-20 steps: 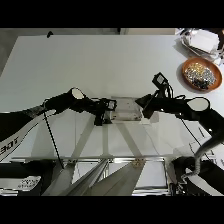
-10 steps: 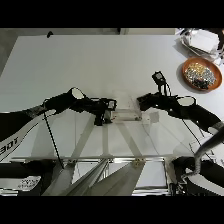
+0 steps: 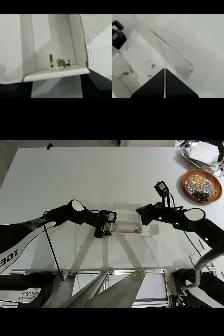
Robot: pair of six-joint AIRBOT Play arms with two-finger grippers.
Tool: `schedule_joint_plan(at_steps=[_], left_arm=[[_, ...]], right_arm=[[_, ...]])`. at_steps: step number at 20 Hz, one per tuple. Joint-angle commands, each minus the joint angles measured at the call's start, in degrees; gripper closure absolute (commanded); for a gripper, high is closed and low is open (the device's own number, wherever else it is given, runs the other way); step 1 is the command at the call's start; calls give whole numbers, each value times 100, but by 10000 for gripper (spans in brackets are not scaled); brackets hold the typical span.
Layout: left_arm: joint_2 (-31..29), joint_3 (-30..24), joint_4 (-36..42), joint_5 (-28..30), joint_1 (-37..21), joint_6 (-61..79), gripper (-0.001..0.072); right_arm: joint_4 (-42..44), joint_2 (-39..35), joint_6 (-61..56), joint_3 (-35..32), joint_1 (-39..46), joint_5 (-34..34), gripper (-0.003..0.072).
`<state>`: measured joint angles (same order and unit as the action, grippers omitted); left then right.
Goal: Fold the box and place the chain.
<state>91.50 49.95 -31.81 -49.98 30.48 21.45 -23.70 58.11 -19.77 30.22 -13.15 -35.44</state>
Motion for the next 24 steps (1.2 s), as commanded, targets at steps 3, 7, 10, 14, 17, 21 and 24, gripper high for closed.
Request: schedule_joint_plan(at_steps=[3, 7, 10, 14, 17, 21, 24], left_arm=[[-2, 4, 4, 2, -2, -2, 434], [-4, 4, 4, 0, -2, -2, 434], [-4, 4, 4, 0, -2, -2, 434], [-4, 4, 4, 2, -2, -2, 434], [-4, 4, 4, 0, -2, -2, 434], [-4, 4, 4, 2, -2, -2, 434], [-4, 4, 4, 0, -2, -2, 434]], right_arm=[[-2841, -1558, -164, 0, 0, -1381, 673], [-5036, -1709, -155, -17, 2, -2677, 654], [-4540, -1423, 330, -249, 0, -2173, 360], [-3556, -697, 1773, -378, 0, -1429, 399], [-3204, -273, 2146, -378, -144, -988, 500], [-2721, 129, 2507, -376, -341, -527, 510], [-2677, 243, 2629, -376, -348, -411, 510]])
